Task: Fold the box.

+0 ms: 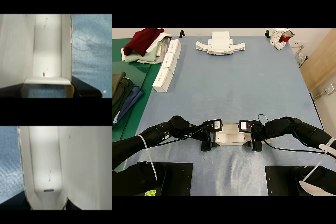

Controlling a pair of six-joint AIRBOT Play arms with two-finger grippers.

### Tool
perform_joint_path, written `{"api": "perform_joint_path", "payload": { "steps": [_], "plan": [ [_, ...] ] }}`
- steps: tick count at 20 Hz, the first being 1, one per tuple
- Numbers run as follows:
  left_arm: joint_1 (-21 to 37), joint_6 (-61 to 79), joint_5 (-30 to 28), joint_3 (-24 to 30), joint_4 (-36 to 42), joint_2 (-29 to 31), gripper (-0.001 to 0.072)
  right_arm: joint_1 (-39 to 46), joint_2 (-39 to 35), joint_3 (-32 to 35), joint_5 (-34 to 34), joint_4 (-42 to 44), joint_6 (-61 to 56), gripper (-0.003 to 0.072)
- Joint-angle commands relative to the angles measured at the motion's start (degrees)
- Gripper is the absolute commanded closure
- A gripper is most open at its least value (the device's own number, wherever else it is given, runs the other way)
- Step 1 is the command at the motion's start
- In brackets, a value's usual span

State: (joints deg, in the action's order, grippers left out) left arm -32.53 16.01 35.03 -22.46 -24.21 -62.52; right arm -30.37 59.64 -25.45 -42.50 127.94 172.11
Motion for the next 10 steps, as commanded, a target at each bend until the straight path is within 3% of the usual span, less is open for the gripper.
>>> {"api": "perform_joint_path", "payload": {
  "steps": [1,8,9,10],
  "plan": [
    [0.0,0.0,0.0,0.0,0.0,0.0,0.0204,0.0,0.0,-0.1,0.0,0.0,0.0,0.0241],
    [0.0,0.0,0.0,0.0,0.0,0.0,0.0204,0.0,-0.3,-0.1,0.0,0.1,-0.3,0.0239],
    [0.0,0.0,0.0,0.0,0.0,0.0,0.0204,0.0,-1.1,-0.1,-0.1,0.0,-2.3,0.0208],
    [0.0,0.0,0.0,0.0,0.0,0.0,0.0204,0.0,-2.2,-0.1,-0.1,-0.4,-5.3,0.0031]
  ]
}}
